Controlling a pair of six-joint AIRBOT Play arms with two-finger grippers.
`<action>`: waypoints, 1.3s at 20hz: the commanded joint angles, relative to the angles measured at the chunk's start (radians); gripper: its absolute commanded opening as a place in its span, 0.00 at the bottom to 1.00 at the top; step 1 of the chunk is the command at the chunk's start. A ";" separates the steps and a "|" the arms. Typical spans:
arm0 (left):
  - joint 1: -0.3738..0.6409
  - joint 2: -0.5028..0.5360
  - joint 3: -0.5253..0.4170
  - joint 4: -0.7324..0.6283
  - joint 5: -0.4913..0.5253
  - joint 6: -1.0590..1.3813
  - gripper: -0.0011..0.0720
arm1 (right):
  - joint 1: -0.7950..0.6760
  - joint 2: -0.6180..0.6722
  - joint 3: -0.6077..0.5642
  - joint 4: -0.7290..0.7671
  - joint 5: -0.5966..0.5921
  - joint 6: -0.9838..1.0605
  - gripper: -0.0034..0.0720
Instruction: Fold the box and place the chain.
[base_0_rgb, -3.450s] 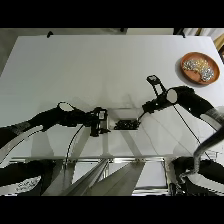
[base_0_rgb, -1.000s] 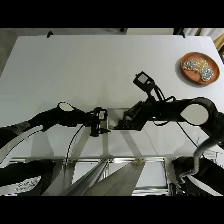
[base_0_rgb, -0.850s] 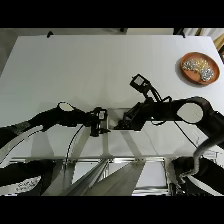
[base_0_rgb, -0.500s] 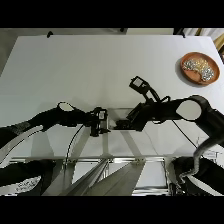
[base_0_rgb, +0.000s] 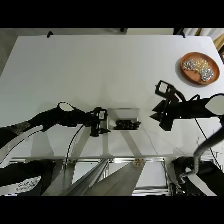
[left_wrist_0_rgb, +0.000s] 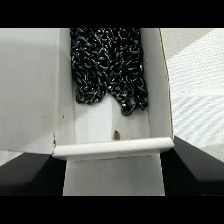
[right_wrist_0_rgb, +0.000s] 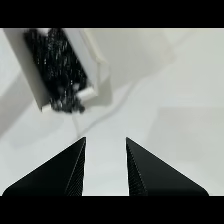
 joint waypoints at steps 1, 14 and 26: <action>0.000 0.000 0.000 0.000 0.000 0.000 0.30 | -0.014 -0.032 -0.112 0.021 -0.041 -0.340 0.38; 0.000 0.001 0.000 0.000 0.000 0.000 0.30 | 0.188 -0.200 -0.158 0.160 -0.288 -0.458 0.35; 0.000 0.001 0.000 0.000 0.000 0.000 0.30 | 0.187 -0.179 -0.158 -0.035 -0.257 -0.291 0.07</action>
